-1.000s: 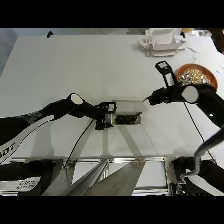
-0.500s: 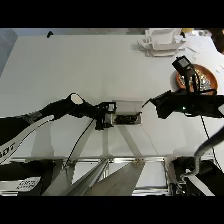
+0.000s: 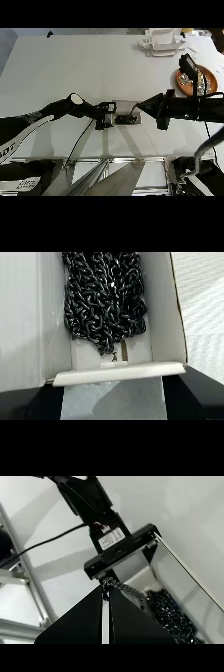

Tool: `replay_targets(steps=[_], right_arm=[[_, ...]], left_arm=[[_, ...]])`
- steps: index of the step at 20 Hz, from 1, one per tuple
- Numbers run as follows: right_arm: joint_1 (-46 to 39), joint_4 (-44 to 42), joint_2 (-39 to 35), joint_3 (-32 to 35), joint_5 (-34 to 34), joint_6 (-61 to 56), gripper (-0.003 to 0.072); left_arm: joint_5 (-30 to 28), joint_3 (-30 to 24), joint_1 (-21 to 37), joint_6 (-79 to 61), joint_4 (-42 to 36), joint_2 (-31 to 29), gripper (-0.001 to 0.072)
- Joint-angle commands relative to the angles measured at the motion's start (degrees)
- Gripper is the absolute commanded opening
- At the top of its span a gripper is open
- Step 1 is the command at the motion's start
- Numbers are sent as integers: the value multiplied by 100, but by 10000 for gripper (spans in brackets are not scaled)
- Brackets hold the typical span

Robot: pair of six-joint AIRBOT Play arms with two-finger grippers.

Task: Fold the box and place the chain.

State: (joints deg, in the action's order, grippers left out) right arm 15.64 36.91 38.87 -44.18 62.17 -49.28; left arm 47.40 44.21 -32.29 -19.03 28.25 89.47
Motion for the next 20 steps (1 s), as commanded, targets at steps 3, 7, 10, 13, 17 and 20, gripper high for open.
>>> replay_targets(steps=[3, 7, 10, 13, 17, 20], right_arm=[[295, -286, 584, 223, -481, 382, 16], [1008, -216, 1445, 240, -861, 629, 16], [1156, -66, 1882, 243, -1067, 525, 16], [1156, 260, 2033, 240, -1075, 256, 19], [1163, 302, 2199, 243, -1054, 114, 130], [1373, 319, 2323, 232, -1080, 22, 200]], left_arm=[[0, 7, 7, -2, 2, -2, 88], [-2, 7, 7, -2, 2, -2, 88], [-2, 7, 7, -2, 2, -2, 88], [0, 7, 7, -2, 2, -2, 88], [-2, 7, 7, -2, 2, -2, 88], [-2, 7, 7, -2, 2, -2, 88]])
